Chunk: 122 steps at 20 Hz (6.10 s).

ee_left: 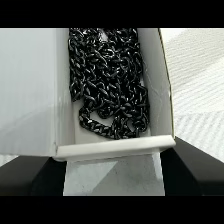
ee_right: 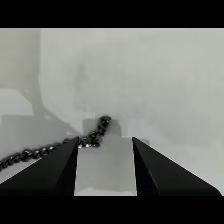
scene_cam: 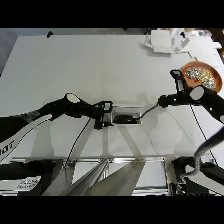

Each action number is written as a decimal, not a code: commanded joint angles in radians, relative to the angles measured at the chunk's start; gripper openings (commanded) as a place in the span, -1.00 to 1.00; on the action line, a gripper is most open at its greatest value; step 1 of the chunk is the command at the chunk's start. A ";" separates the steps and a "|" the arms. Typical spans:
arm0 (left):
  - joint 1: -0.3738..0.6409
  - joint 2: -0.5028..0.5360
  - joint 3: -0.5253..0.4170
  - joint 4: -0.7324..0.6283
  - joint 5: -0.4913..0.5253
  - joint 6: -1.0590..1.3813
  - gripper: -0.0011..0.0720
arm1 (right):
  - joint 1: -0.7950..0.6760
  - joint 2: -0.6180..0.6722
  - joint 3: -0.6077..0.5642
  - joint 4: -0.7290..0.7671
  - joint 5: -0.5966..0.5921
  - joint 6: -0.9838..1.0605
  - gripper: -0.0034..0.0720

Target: Fold the box and place the chain.

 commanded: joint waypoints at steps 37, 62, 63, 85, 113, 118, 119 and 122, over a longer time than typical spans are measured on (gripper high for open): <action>0.000 0.001 0.000 0.000 0.000 0.000 -0.51 | 0.195 0.434 0.000 0.819 0.449 -0.498 -0.87; 0.000 0.001 0.000 0.000 0.000 0.000 -0.51 | 0.379 0.005 0.176 0.326 0.211 -0.560 -0.50; 0.000 0.001 0.000 0.000 0.000 0.000 -0.51 | 0.380 -0.028 0.176 0.307 0.253 -0.572 -0.50; 0.000 0.001 0.000 0.000 0.000 0.000 -0.51 | 0.465 0.030 0.174 0.145 0.332 -0.795 -0.07; 0.000 0.001 0.000 0.000 0.000 0.000 -0.51 | 0.561 0.067 0.174 -0.026 0.211 -0.680 -0.66; 0.000 0.001 0.000 0.000 0.000 0.000 -0.51 | 0.561 0.067 0.174 -0.026 0.210 -0.680 -0.72; 0.000 0.001 0.000 0.000 0.000 0.000 -0.51 | 0.561 0.067 0.174 -0.026 0.211 -0.680 -0.72; 0.000 0.001 0.000 0.000 0.000 0.000 -0.51 | 0.561 0.067 0.174 -0.024 0.210 -0.681 -0.72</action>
